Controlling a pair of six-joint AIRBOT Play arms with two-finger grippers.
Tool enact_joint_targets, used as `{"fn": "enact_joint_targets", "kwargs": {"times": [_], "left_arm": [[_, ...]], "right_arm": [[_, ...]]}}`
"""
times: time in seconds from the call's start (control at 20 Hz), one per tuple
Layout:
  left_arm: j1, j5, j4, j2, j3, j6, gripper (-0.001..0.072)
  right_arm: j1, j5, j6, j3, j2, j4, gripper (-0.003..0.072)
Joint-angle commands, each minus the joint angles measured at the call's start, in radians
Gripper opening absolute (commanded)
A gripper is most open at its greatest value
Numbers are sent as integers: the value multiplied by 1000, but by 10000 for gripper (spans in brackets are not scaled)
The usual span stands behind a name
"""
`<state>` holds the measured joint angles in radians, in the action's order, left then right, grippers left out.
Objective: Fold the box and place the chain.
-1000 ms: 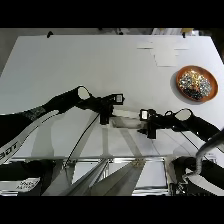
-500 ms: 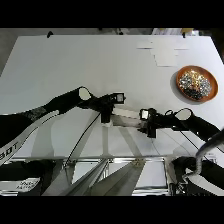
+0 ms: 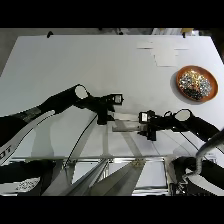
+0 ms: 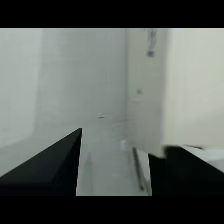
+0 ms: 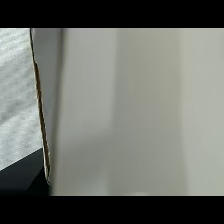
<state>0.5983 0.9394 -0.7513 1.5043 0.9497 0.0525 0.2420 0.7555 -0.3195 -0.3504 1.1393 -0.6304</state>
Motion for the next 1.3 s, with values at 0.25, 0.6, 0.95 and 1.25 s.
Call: {"fn": "enact_joint_targets", "kwargs": {"times": [0.25, 0.6, 0.95, 1.25], "left_arm": [[-2, 180, -222, -137, 0, 247, 455], [21, 201, -457, -287, 0, 556, 4], [195, 17, -282, -281, 0, 554, 1], [206, -373, -132, -182, 0, 560, 1]], "right_arm": [[0, -12, 5, 0, -1, 6, 430], [0, -12, 5, 0, -1, 6, 430], [0, -12, 5, 0, -1, 6, 430], [0, -12, 5, 0, -1, 6, 430]]}}
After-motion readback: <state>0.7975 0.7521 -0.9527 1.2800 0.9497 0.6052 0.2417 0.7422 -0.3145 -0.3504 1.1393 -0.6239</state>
